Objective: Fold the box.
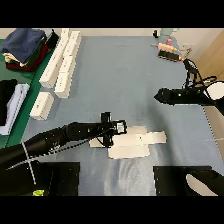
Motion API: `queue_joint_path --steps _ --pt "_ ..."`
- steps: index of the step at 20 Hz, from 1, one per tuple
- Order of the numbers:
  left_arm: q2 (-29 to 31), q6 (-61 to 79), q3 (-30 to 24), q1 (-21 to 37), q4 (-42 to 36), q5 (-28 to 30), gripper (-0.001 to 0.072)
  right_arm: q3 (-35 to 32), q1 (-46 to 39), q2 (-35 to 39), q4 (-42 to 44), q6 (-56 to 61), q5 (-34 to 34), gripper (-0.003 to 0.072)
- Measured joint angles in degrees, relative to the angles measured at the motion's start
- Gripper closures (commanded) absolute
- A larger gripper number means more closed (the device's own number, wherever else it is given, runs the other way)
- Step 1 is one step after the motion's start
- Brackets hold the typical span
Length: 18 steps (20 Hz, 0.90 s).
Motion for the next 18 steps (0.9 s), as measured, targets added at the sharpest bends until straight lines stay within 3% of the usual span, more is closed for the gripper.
queue_joint_path --steps 5,18 --pt "2.1 2.3 -0.6 -1.1 0.0 2.8 0.0698 0.0 0.0 0.0 0.2 0.0 0.0 0.0446" --pt "-0.2 3.6 -6.1 -8.0 0.0 13.3 0.0697 0.0 0.0 0.0 1.5 0.0 0.1 0.0446"
